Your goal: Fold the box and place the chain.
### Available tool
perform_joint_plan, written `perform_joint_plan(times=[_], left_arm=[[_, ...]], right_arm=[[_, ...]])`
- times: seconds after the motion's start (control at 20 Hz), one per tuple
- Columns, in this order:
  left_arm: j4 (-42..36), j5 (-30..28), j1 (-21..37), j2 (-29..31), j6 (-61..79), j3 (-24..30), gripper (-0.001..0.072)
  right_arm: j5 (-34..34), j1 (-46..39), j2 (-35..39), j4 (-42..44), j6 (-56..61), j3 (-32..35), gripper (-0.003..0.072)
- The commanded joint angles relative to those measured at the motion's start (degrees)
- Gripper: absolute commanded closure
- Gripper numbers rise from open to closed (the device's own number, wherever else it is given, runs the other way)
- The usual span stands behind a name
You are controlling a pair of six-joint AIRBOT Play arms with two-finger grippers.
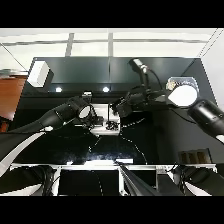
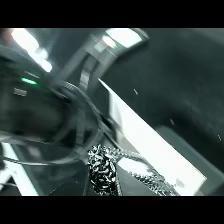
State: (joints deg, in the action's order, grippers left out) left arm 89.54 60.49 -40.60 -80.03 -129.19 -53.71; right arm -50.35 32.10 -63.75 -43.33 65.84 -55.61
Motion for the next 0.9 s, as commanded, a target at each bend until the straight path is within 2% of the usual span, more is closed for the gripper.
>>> perform_joint_plan(times=[0.0,0.1,0.15,0.3,0.55,0.7,0.85], left_arm=[[0.00,-0.04,0.00,0.02,0.00,-0.04,0.0676],[0.02,-0.07,0.00,0.02,0.00,-0.04,0.0676],[0.02,-0.04,0.00,0.02,0.00,-0.04,0.0676],[0.02,-0.02,0.00,0.02,0.00,-0.04,0.0676],[0.04,-0.37,0.00,0.02,0.00,-0.04,0.0676],[0.04,-0.63,0.00,0.02,0.00,-0.04,0.0676],[0.04,-0.68,0.00,0.02,0.00,-0.04,0.0676]], right_arm=[[-1.11,0.00,-3.23,-2.43,0.68,0.04,0.0612],[-3.82,-0.79,-3.19,-3.15,0.85,0.04,0.0152],[-5.81,-1.55,-3.06,-4.07,0.85,0.04,0.0081],[-12.74,-7.17,-1.77,-6.88,0.81,0.04,0.0079],[-19.02,-16.92,-0.13,-16.33,-3.87,1.75,0.0079],[-15.15,-16.94,-0.13,-17.27,-13.03,9.44,0.0079],[-2.21,-14.56,-0.13,-16.83,-20.48,18.01,0.0080]])
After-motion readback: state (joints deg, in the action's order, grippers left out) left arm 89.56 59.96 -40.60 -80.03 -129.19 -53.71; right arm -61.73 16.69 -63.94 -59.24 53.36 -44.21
